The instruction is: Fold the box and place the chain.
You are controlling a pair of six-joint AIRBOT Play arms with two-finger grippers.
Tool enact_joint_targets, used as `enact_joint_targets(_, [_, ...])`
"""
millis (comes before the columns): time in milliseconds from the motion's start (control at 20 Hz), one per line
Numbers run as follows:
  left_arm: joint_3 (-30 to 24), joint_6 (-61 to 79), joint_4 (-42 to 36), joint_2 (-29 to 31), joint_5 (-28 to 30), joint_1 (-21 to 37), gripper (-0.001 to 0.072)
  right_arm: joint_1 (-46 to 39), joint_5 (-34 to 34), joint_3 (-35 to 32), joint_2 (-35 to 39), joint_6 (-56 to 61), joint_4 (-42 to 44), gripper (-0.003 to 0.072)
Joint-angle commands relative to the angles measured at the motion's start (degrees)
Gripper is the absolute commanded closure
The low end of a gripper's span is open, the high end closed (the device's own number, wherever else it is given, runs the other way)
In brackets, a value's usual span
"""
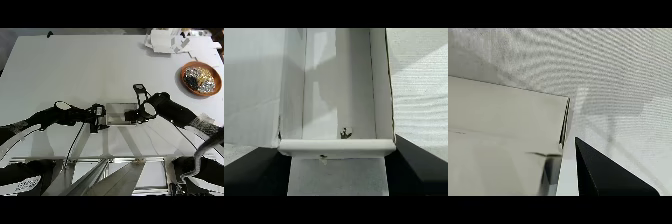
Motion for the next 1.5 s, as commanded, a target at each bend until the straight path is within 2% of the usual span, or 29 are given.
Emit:
enact_joint_targets(0, [0.0, 0.0, 0.0, 0.0, 0.0, 0.0, 0.0657, 0.2, -0.8, 0.1, -0.7, 1.0, -0.8, 0.0431])
enact_joint_targets(150, [0.0, 0.0, 0.0, 0.0, 0.0, 0.0, 0.0657, 1.3, -0.4, 0.1, -2.7, 1.0, -0.8, 0.0432])
enact_joint_targets(250, [0.0, 0.0, 0.0, 0.0, 0.0, 0.0, 0.0657, 1.7, -0.6, 0.1, -3.5, 1.0, -0.9, 0.0497])
enact_joint_targets(350, [0.0, 0.0, 0.0, 0.0, 0.0, 0.0, 0.0657, 1.7, -0.6, 0.1, -3.5, 1.0, -1.0, 0.0531])
enact_joint_targets(500, [0.0, 0.0, 0.0, 0.0, 0.0, 0.0, 0.0657, 1.7, -1.3, 0.1, -3.5, 0.7, -1.0, 0.067])
enact_joint_targets(700, [0.0, 0.0, 0.0, 0.0, 0.0, 0.0, 0.0657, 1.7, -2.3, 0.1, -3.5, 0.7, -1.1, 0.0665])
enact_joint_targets(800, [0.0, 0.0, 0.0, 0.0, 0.0, 0.0, 0.0657, 1.7, -3.3, 0.1, -3.5, 0.8, -1.0, 0.0518])
enact_joint_targets(850, [0.0, 0.0, 0.0, 0.0, 0.0, 0.0, 0.0657, 1.7, -3.6, 0.1, -3.6, 0.8, -1.0, 0.051])
enact_joint_targets(1000, [0.0, 0.0, 0.0, 0.0, 0.0, 0.0, 0.0657, 1.7, -4.0, 0.1, -4.1, 0.8, -1.0, 0.0522])
enact_joint_targets(1050, [0.0, 0.0, 0.0, 0.0, 0.0, 0.0, 0.0657, 1.7, -4.0, 0.1, -4.2, 0.8, -1.0, 0.0611])
enact_joint_targets(1100, [0.0, 0.0, 0.0, 0.0, 0.0, 0.0, 0.0657, 1.7, -4.0, 0.1, -4.2, 0.7, -1.0, 0.0669])
enact_joint_targets(1300, [0.0, 0.0, 0.0, 0.0, 0.0, 0.0, 0.0657, 1.7, -3.0, 0.1, -4.2, 0.5, -1.0, 0.0669])
enact_joint_targets(1350, [0.0, 0.0, 0.0, 0.0, 0.0, 0.0, 0.0657, 1.7, -2.8, 0.1, -4.0, 0.2, -0.9, 0.0628])
enact_joint_targets(1450, [0.0, 0.0, 0.0, 0.0, 0.0, 0.0, 0.0657, 1.7, -2.3, 0.1, -2.9, 0.1, -0.9, 0.0402])
